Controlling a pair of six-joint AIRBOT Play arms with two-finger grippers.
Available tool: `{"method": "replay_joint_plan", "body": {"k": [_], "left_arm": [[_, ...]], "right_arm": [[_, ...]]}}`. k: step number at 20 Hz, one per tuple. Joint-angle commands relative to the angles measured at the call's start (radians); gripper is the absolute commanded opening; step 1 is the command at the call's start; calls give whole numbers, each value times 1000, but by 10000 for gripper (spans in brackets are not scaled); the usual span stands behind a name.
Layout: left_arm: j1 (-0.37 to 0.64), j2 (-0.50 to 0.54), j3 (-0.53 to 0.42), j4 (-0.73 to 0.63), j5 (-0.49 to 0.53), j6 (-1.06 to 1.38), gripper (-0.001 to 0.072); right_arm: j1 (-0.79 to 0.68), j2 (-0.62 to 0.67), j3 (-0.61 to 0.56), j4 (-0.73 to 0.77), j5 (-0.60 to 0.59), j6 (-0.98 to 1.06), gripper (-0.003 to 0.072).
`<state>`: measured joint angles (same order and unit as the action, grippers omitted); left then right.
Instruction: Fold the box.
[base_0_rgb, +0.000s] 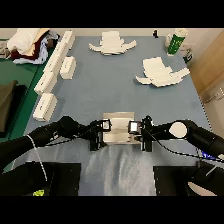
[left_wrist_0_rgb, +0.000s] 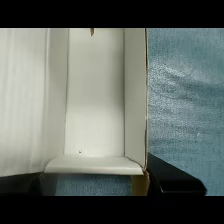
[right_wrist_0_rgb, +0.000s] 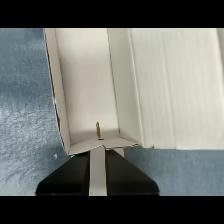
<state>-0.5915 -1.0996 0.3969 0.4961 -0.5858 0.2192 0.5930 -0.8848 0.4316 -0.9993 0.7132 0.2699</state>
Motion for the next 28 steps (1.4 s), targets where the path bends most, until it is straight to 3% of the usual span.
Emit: {"method": "replay_joint_plan", "body": {"k": [1, 3, 4, 6, 8, 15, 16, 17, 18, 19, 21, 25, 28], "left_arm": [[-1, 0, 1, 0, 0, 0, 555], [-1, 0, 1, 0, 0, 0, 555], [-1, 0, 1, 0, 0, 0, 555], [-1, 0, 1, 0, 0, 0, 555], [-1, 0, 1, 0, 0, 0, 555], [-1, 0, 1, 0, 0, 0, 555], [-1, 0, 1, 0, 0, 0, 555], [-1, 0, 1, 0, 0, 0, 555], [-1, 0, 1, 0, 0, 0, 555], [-1, 0, 1, 0, 1, 0, 555], [-1, 0, 1, 0, 0, 0, 555], [-1, 0, 1, 0, 0, 0, 555], [-1, 0, 1, 0, 0, 0, 555]], "right_arm": [[1, -1, -1, 56, -12, -65, 126], [1, -5, -1, 95, -16, -103, 131], [1, -14, -1, 103, -16, -107, 206], [1, -42, -1, 141, -14, -118, 484], [1, -60, -1, 163, -16, -152, 584], [1, -26, 0, 61, 16, -35, 579], [1, -16, 1, 14, 43, 49, 564], [1, -6, 5, -53, 62, 183, 419], [1, 8, 13, -156, 68, 367, 207], [1, 21, 21, -266, 69, 554, 71], [0, 53, 46, -465, 102, 897, 1], [-43, 101, 96, -753, 253, 1511, 0], [-162, 92, 77, -693, 279, 1660, 0]]}}
